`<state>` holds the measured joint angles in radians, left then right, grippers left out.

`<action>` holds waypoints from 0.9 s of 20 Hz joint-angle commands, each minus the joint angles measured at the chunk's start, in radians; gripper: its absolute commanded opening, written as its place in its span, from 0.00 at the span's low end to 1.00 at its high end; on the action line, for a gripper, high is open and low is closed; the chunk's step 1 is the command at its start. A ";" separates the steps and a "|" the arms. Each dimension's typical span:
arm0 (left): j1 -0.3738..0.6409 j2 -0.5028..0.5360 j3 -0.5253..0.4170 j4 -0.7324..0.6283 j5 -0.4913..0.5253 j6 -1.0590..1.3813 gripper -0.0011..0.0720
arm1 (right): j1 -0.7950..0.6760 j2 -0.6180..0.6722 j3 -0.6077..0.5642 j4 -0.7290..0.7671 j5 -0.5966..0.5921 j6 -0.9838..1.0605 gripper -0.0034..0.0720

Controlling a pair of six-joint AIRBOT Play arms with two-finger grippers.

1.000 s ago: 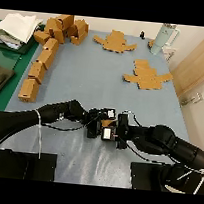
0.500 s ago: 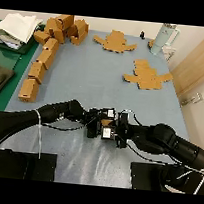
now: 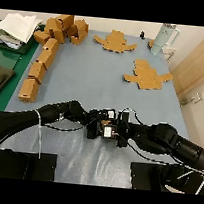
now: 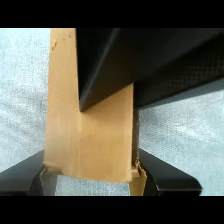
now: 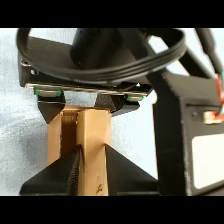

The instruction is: Fold the box.

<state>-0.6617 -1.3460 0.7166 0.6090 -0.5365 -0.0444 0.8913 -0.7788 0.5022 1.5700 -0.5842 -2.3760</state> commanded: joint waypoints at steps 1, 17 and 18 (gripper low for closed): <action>0.001 0.000 0.000 0.000 0.004 0.000 0.61 | 0.000 0.001 0.001 0.001 -0.001 0.001 0.23; 0.001 0.000 0.000 0.000 0.004 -0.001 0.61 | 0.001 0.001 0.001 0.070 -0.054 0.002 0.19; 0.001 0.000 0.000 0.000 0.004 0.000 0.61 | 0.001 0.001 0.001 0.070 -0.054 0.002 0.19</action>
<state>-0.6617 -1.3460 0.7166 0.6086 -0.5327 -0.0448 0.8913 -0.7788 0.5026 1.6295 -0.6289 -2.3737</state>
